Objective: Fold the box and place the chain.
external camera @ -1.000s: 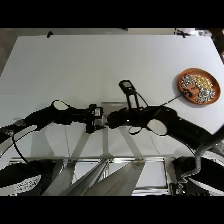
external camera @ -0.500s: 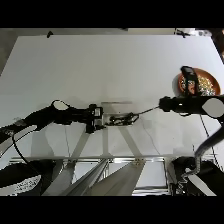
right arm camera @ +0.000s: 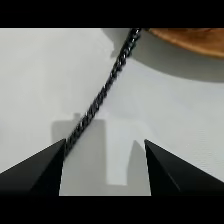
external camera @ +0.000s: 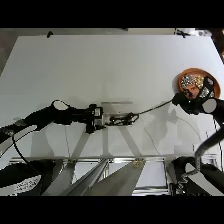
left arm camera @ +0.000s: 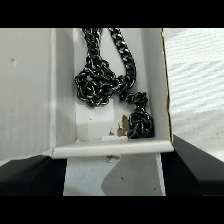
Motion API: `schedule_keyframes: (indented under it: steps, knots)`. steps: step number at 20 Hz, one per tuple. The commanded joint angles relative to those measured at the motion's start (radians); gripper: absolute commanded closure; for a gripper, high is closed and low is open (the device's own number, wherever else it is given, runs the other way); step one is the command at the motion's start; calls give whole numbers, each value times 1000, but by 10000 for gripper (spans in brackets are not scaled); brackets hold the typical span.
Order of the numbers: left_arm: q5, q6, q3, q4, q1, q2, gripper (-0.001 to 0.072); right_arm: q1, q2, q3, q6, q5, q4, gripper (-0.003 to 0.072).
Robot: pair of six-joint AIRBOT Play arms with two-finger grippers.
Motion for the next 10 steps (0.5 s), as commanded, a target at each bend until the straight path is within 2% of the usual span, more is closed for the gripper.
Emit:
schedule_keyframes:
  steps: [1,2,5,7,9,10]
  knots:
    - [0,0,0,0,1,1,456,-17,-125,-7,25,-217,78,183]
    - [0,0,0,0,1,1,456,-17,-144,-7,25,-257,87,234]
    - [0,0,0,0,1,1,456,-17,-183,-7,25,-373,94,311]
    - [0,0,0,0,1,1,456,-17,-208,-6,25,-399,100,439]
    - [0,0,0,0,1,1,456,-17,-230,-7,21,-397,98,603]
    - [0,0,0,0,1,1,456,-16,-231,-6,21,-389,97,655]
